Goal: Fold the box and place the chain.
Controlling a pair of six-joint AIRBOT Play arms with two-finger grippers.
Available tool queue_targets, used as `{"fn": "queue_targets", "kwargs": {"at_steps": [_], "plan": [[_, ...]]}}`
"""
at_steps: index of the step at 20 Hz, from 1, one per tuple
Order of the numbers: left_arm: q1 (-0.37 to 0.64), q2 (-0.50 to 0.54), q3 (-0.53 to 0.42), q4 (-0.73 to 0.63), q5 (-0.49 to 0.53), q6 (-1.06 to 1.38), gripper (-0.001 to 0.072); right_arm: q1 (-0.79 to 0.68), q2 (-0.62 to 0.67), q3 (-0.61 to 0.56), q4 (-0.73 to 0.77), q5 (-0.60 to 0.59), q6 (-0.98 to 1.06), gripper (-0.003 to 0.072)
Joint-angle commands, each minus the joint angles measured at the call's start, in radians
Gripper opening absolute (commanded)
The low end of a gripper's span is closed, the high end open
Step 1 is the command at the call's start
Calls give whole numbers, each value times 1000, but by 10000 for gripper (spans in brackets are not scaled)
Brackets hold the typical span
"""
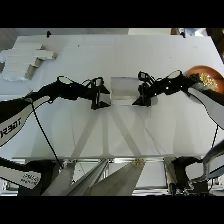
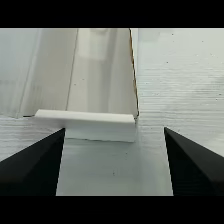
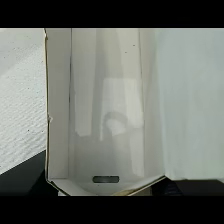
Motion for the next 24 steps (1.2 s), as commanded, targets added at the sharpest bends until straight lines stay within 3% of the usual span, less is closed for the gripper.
{"fn": "queue_targets", "kwargs": {"at_steps": [1,16,24], "plan": [[-6,-4,0,-7,42,-23,704,1,0,1,5,1,0,112],[27,30,3,1,105,-7,702,1,0,1,5,1,0,112],[7,-55,128,63,18,-68,699,1,0,1,5,1,0,112]]}}
